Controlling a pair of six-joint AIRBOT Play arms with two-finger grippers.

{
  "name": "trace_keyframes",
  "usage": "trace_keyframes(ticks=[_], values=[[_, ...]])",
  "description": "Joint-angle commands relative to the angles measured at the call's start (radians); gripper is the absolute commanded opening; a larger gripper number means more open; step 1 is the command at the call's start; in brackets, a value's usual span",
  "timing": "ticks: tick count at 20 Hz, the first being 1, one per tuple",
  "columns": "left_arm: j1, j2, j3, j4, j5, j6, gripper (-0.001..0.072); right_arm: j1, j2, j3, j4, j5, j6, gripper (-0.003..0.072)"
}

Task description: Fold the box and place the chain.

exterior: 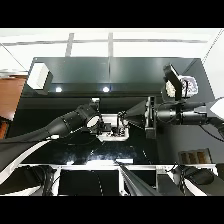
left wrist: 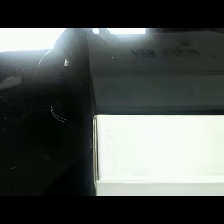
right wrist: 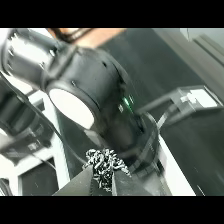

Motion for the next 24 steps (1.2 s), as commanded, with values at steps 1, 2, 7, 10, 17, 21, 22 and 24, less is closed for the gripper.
trace_keyframes(ticks=[1, 2, 7, 10, 17, 21, 22, 24], values=[[0.000, 0.000, 0.000, 0.000, 0.000, 0.001, 0.0030, 0.002, -0.003, 0.003, 0.063, -0.048, -0.026, 0.0018], [0.000, 0.000, 0.000, 0.000, 0.000, 0.001, 0.0030, 0.002, -0.003, 0.003, 0.028, -0.070, -0.021, 0.0019], [0.000, 0.000, 0.000, -0.001, -0.002, 0.001, 0.0030, 0.030, -0.028, -0.010, -0.193, -0.076, 0.110, 0.0019], [0.000, 0.000, 0.000, -0.001, -0.002, 0.001, 0.0030, 0.060, -0.058, -0.063, -0.248, -0.086, 0.122, 0.0020], [0.001, 0.000, 0.000, 0.000, -0.002, 0.001, 0.0030, 0.093, -0.137, -0.085, -0.293, -0.115, 0.141, 0.0620], [0.002, 0.000, 0.001, -0.001, 0.000, 0.001, 0.0029, -0.127, -0.093, -0.026, -0.447, 0.010, 0.200, 0.0620], [0.002, 0.000, 0.001, -0.001, 0.002, 0.000, 0.0028, -0.193, -0.082, -0.023, -0.466, 0.029, 0.200, 0.0620], [0.001, 0.000, 0.001, -0.003, 0.026, -0.006, 0.0028, -0.322, -0.076, -0.023, -0.477, 0.062, 0.207, 0.0620]])
